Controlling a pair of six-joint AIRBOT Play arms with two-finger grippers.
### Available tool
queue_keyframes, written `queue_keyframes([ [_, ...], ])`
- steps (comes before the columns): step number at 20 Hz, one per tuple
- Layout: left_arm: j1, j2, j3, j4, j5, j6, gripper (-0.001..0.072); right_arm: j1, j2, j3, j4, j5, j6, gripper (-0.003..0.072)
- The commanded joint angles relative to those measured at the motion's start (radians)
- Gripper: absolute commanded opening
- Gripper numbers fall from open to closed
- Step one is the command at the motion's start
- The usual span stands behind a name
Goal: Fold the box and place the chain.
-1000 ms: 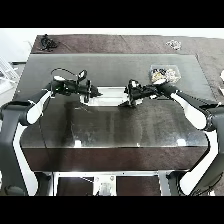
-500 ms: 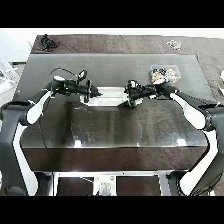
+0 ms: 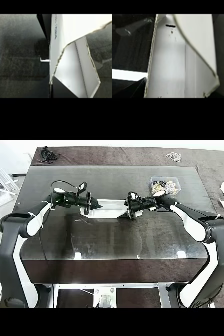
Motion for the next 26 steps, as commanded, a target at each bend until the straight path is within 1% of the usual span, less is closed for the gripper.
queue_keyframes([
  [1, 0.000, 0.001, 0.000, 0.000, 0.002, 0.000, 0.0021, 0.001, 0.000, 0.001, -0.006, 0.008, 0.000, 0.0570],
  [2, 0.000, 0.001, 0.000, 0.000, 0.002, 0.000, 0.0021, 0.001, 0.000, 0.002, -0.015, 0.019, -0.001, 0.0574],
  [3, 0.000, 0.001, 0.000, 0.000, 0.002, 0.000, 0.0021, 0.001, 0.000, 0.005, -0.030, 0.029, 0.000, 0.0608],
  [12, 0.000, 0.001, 0.000, 0.000, 0.002, 0.000, 0.0021, 0.012, -0.002, 0.022, -0.059, 0.014, 0.018, 0.0608],
  [16, 0.000, 0.001, 0.000, 0.000, 0.002, 0.000, 0.0021, 0.007, -0.007, 0.057, -0.085, 0.003, 0.018, 0.0608],
  [20, 0.000, 0.001, 0.000, 0.000, 0.003, 0.000, 0.0021, 0.008, -0.018, 0.068, -0.111, 0.016, 0.031, 0.0608],
  [26, 0.000, 0.001, 0.000, 0.000, 0.005, 0.000, 0.0022, 0.008, -0.020, 0.069, -0.109, 0.037, 0.053, 0.0607],
])
